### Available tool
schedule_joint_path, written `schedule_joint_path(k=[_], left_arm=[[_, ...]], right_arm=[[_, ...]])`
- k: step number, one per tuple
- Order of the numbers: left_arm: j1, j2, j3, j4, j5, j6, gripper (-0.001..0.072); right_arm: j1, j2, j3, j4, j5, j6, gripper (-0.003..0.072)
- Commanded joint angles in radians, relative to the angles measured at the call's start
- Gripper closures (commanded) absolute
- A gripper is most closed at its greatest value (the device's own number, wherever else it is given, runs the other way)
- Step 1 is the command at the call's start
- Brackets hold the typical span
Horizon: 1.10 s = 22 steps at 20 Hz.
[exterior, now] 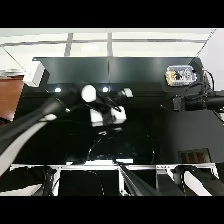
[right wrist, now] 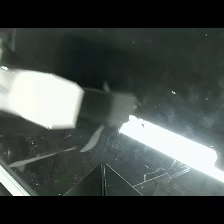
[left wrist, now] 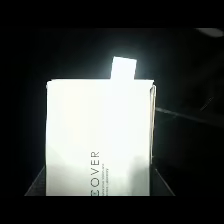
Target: Fold the box and place the chain.
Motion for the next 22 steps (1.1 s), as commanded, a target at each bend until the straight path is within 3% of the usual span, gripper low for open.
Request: schedule_joint_path(k=[1, 4, 8, 11, 15, 18, 22], left_arm=[[0.212, 0.095, 0.026, 0.185, -0.192, -0.257, 0.0483], [0.502, 0.164, 0.025, 0.245, -0.246, -0.412, 0.0483], [0.929, 0.157, 0.025, 0.240, -0.196, -0.559, 0.0483], [1.131, 0.113, 0.024, 0.145, -0.152, -0.536, 0.0483], [1.209, 0.054, 0.024, 0.071, 0.002, -0.352, 0.0481], [1.178, 0.009, 0.024, 0.066, 0.132, -0.212, 0.0481], [1.121, -0.097, 0.025, 0.042, 0.185, -0.191, 0.0482]], right_arm=[[0.000, 0.000, 0.000, -0.016, -0.006, 0.002, 0.0671], [0.000, 0.000, 0.000, -0.018, -0.010, 0.002, 0.0671], [0.000, 0.000, 0.000, -0.014, -0.038, 0.008, 0.0671], [0.000, 0.000, 0.000, -0.014, -0.076, 0.026, 0.0671], [0.000, 0.000, 0.000, -0.015, -0.117, 0.032, 0.0671], [0.000, 0.000, 0.000, -0.014, -0.144, 0.032, 0.0671], [0.000, 0.000, 0.000, -0.014, -0.171, 0.051, 0.0670]])
